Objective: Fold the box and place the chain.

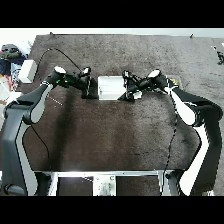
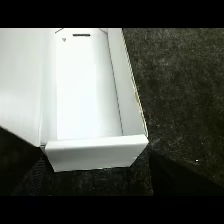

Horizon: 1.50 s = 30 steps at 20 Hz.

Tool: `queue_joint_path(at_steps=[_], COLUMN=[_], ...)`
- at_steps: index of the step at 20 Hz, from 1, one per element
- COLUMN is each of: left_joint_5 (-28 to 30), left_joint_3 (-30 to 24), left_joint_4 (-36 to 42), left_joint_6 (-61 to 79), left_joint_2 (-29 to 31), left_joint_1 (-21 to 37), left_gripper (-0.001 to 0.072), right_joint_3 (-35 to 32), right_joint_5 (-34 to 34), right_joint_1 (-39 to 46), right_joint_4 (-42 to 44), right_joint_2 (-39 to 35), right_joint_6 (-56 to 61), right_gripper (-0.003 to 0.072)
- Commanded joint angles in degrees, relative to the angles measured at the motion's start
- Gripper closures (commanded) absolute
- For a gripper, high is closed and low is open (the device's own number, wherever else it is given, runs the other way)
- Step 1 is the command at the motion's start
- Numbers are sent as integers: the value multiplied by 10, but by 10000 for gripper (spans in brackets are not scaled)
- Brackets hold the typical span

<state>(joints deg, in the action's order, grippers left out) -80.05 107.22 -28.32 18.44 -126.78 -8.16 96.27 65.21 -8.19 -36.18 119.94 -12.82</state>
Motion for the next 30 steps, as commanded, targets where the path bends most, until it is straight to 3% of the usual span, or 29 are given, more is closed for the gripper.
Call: queue_joint_path(at_steps=[1, 6, 30], left_joint_5=[-2, 26, 58], left_joint_3=[0, 0, 0], left_joint_4=[-2, 49, 2], left_joint_6=[-5, -6, -16], left_joint_2=[-1, -11, -22], left_joint_1=[-1, -2, -34], left_gripper=[-11, -11, -3], right_joint_3=[0, 0, 0], right_joint_5=[-1, -1, -1], right_joint_1=[-1, -1, -1], right_joint_4=[0, 0, 0], right_joint_2=[0, 0, 0], right_joint_6=[0, 0, 0], right_gripper=[232, 232, 232])
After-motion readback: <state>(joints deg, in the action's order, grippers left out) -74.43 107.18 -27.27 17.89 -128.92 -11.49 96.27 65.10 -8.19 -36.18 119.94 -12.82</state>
